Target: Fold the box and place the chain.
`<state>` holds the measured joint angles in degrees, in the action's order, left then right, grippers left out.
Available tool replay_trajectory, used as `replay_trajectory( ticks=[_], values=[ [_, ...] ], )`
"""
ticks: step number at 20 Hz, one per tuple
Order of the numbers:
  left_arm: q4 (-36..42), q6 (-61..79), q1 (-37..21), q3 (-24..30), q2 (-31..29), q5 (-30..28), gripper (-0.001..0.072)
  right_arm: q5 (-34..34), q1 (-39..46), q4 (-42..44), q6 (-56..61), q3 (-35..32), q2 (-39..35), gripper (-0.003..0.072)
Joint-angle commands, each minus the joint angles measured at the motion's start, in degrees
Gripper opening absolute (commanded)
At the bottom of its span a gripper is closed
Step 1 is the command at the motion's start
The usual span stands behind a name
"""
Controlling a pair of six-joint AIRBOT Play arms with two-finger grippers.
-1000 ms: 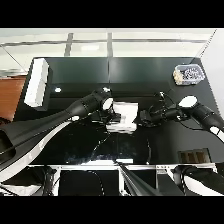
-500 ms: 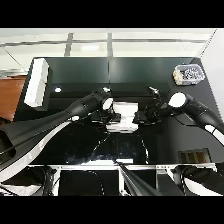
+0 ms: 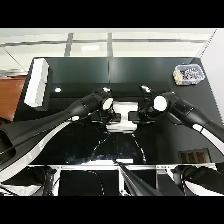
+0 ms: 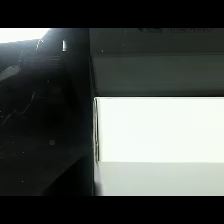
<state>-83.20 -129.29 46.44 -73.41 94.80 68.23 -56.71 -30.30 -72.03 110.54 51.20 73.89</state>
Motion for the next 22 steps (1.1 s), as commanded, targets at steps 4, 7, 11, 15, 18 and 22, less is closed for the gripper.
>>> replay_trajectory(
  ticks=[4,7,11,15,18,22],
  values=[
    [-0.04,0.04,-0.04,0.02,0.04,-0.04,0.0023,-7.08,-5.66,-11.1,13.2,5.88,5.38,0.0216],
    [-0.04,0.04,-0.04,0.02,0.04,-0.04,0.0023,-7.23,-7.1,-12.15,16.68,6.29,6.32,0.0216],
    [-0.07,0.04,-0.04,0.02,0.04,0.0,0.0023,-6.47,-8.33,-10.62,17.81,6.32,7.85,0.0215],
    [-0.04,0.04,-0.04,0.02,0.04,0.02,0.0023,-6.8,-8.39,-10.73,18.62,6.62,7.82,0.0011],
    [-0.07,0.04,-0.04,0.02,0.04,0.0,0.0023,-7.91,-8.37,-11.15,18.75,6.62,7.82,0.0012],
    [-0.04,0.04,-0.04,0.02,0.04,0.02,0.0023,-8.13,-8.37,-10.54,18.71,6.62,7.8,0.0242]
  ],
)
